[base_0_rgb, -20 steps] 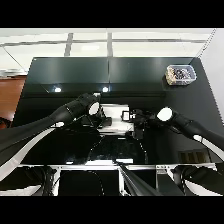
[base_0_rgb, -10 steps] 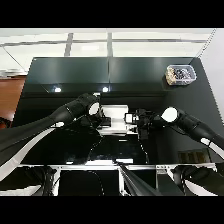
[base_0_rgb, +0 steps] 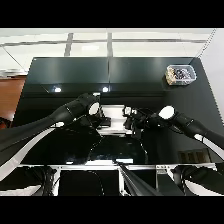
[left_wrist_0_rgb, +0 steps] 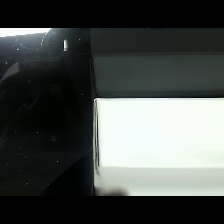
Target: Fold the box and place the chain.
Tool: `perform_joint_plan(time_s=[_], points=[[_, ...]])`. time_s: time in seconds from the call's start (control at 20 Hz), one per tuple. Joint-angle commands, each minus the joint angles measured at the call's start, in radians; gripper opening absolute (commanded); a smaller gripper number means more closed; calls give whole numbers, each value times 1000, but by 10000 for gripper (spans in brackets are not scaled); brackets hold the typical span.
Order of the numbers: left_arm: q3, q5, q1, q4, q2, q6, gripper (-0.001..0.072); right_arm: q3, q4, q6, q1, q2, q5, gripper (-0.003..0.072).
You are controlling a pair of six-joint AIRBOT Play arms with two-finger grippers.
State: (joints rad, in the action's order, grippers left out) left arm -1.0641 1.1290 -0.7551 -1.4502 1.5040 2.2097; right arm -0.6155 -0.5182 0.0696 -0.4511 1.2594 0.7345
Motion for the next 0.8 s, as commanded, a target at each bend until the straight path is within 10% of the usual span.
perform_joint_plan(time_s=[0.0, 0.1, 0.2, 0.3, 0.35, 0.5, 0.75], points=[[-1, -2, 0, 2, 0, -1, 25, 0, 49, -2, 0, 23, 3, 162], [-1, -2, 0, 2, 0, -1, 25, 0, 92, -2, 0, 30, 3, 392], [-1, -2, 0, 2, 0, -1, 25, 0, 95, -2, 0, 30, 3, 196], [-1, -2, 0, 2, 0, -1, 25, 0, 102, -3, 0, 30, -1, 442], [-1, -2, 0, 2, 0, -1, 25, 0, 97, -14, 0, 30, 1, 424], [-1, -2, 0, 2, 0, -2, 25, -2, 53, -139, 7, 11, 32, 14], [-1, 4, 0, 1, 0, -2, 26, -87, -300, -919, 227, -169, 288, 13]])
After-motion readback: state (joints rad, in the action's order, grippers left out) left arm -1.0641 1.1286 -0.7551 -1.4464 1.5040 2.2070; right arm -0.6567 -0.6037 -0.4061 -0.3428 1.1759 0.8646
